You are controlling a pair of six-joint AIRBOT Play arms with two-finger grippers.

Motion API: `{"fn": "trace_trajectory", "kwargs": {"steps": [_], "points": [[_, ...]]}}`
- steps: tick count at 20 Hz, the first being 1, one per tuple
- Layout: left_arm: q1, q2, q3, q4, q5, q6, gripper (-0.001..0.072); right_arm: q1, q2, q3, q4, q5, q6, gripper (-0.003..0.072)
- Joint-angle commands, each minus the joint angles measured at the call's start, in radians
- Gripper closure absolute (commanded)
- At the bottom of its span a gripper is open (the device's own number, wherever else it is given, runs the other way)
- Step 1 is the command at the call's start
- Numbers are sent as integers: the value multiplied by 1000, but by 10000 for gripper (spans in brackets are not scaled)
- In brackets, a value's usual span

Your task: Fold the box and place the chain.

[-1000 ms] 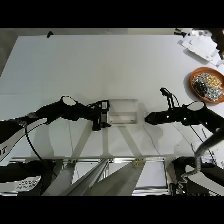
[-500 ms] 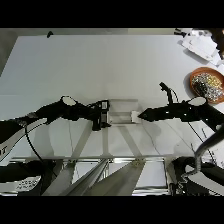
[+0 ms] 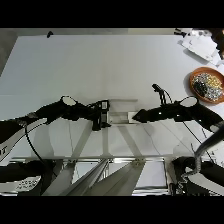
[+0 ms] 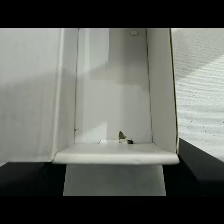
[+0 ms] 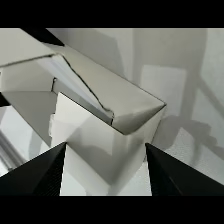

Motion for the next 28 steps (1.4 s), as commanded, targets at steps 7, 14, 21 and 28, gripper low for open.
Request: {"fn": "trace_trajectory", "kwargs": {"steps": [7, 14, 21, 28], "points": [[0, 0, 0, 0, 0, 0, 384, 262, -2, 148, -427, -128, 608, 163], [0, 0, 0, 0, 0, 0, 384, 349, -68, 235, -595, -87, 856, 187], [0, 0, 0, 0, 1, 0, 384, 396, -107, 305, -746, -41, 996, 225], [0, 0, 0, 0, 0, 0, 384, 469, -107, 305, -911, -2, 1173, 225]]}}
